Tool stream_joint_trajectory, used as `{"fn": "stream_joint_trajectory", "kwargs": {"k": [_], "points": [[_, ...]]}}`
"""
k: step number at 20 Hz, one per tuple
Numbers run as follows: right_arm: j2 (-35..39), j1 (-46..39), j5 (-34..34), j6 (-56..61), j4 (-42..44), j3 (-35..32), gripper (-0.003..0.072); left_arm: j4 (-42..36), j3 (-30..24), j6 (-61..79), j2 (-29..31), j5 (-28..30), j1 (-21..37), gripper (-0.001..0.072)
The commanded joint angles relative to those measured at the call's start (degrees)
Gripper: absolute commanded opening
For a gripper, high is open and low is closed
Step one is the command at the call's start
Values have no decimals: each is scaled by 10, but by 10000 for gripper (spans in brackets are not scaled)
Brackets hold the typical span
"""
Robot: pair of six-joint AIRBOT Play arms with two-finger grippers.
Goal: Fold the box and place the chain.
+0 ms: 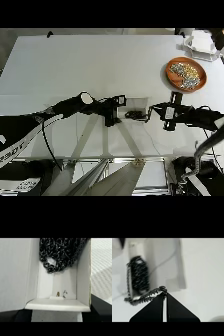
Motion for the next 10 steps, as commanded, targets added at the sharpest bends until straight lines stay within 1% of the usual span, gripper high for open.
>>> {"fn": "stream_joint_trajectory", "kwargs": {"k": [1, 4, 7, 10], "points": [[52, 0, -41, 1, 46, 3, 9, 0, 0, 0, 0, 0, 0, 89], [65, 0, -60, -18, 111, 3, 9, 0, 0, 0, 0, 0, 0, 89], [65, 0, -63, -60, 188, 3, 10, 0, 0, 0, 0, 0, 0, 89], [64, 0, -66, -79, 236, 3, 11, 0, 0, 0, 0, 0, 0, 89]]}}
